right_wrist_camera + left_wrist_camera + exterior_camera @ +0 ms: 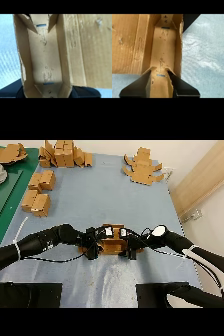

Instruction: Fold the box.

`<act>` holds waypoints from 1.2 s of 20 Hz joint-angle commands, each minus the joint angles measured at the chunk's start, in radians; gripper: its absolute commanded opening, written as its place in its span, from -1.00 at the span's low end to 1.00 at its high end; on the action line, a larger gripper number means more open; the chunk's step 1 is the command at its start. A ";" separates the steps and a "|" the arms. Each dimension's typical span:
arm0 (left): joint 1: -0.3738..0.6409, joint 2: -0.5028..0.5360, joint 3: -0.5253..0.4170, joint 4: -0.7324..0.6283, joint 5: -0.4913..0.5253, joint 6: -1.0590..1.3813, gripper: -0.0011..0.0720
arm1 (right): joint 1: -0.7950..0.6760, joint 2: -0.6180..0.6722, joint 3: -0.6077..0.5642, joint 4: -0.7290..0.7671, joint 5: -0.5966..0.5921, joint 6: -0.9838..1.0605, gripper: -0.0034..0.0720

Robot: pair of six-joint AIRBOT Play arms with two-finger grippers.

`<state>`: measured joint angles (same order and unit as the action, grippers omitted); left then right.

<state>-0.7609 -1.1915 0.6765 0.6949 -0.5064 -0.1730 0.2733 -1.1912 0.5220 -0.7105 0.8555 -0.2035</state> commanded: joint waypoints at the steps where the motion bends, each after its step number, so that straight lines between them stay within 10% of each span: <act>1: 0.000 0.000 0.001 0.000 -0.002 0.000 -0.13 | 0.001 0.000 0.000 0.000 0.000 0.000 0.59; 9: 0.000 0.000 0.001 0.000 0.003 0.000 -0.16 | 0.001 0.000 0.000 0.000 0.000 0.000 0.59; 11: 0.006 0.005 0.001 0.028 0.003 -0.019 -0.94 | 0.001 0.000 0.000 0.000 0.000 0.000 0.59; 24: 0.249 0.293 -0.007 0.634 -0.332 -1.188 -0.94 | 0.001 0.000 0.000 0.000 0.000 0.000 0.59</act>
<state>-0.5652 -0.9443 0.6743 1.1805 -0.7017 -1.0218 0.2733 -1.1912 0.5217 -0.7105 0.8551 -0.2031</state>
